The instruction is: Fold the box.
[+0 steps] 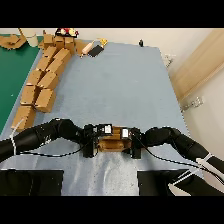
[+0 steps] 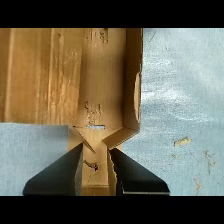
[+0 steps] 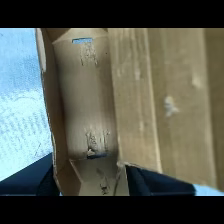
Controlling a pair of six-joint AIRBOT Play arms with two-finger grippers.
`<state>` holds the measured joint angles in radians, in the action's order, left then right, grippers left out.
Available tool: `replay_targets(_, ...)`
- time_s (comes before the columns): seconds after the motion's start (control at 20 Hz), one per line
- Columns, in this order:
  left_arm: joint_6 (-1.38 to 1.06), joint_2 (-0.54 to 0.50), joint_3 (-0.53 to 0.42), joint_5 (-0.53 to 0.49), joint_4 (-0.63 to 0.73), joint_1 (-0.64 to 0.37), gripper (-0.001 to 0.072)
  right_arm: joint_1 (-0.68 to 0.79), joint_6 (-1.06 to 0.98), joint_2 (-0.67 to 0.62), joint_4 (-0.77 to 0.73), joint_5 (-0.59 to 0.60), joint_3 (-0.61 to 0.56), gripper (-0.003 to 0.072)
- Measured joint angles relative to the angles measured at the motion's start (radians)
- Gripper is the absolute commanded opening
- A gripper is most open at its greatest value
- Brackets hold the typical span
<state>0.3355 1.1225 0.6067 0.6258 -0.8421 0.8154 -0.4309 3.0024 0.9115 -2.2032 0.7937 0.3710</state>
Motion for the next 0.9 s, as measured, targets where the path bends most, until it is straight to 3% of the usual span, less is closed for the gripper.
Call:
replay_targets(0.8, -0.011, 0.005, 0.013, 0.0, 0.024, 0.016, 0.0221, 0.0, -0.001, 0.0, -0.001, 0.002, 0.0, 0.0502)
replay_targets(0.85, -0.012, 0.006, 0.013, -0.006, 0.024, 0.017, 0.0175, 0.0, -0.001, 0.0, -0.001, 0.002, 0.0, 0.0501)
replay_targets(0.9, -0.012, 0.006, 0.014, -0.008, 0.023, 0.018, 0.0013, 0.0, -0.001, 0.0, -0.001, 0.002, 0.0, 0.0502)
